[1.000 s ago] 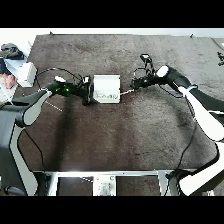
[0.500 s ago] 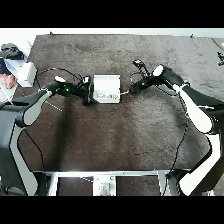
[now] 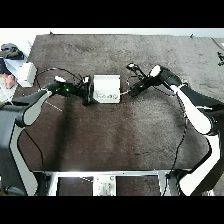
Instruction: Fold the box and place the chain.
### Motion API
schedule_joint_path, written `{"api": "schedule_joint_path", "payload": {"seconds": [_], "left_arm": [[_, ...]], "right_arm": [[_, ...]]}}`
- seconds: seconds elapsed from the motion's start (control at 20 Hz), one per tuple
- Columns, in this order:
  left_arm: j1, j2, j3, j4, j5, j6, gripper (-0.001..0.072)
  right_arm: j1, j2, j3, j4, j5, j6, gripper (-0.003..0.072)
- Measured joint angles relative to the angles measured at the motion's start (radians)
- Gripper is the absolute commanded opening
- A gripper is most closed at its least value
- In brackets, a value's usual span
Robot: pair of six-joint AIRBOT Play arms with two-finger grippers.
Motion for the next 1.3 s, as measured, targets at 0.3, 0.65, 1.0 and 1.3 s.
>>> {"api": "schedule_joint_path", "payload": {"seconds": [0.3, 0.65, 1.0, 1.3], "left_arm": [[0.000, 0.000, 0.000, 0.000, 0.000, 0.000, 0.0277], [0.000, 0.000, 0.000, 0.000, 0.000, 0.000, 0.0277], [0.000, 0.000, 0.000, 0.000, 0.000, 0.000, 0.0277], [0.000, 0.000, 0.000, 0.000, 0.000, 0.000, 0.0277]], "right_arm": [[0.001, 0.076, 0.000, 0.000, 0.014, -0.015, 0.0425], [0.001, 0.027, -0.001, -0.007, -0.058, 0.001, 0.0443], [0.003, -0.018, -0.001, -0.006, -0.095, 0.005, 0.0297], [0.022, -0.010, -0.001, -0.012, -0.058, 0.002, -0.0012]]}}
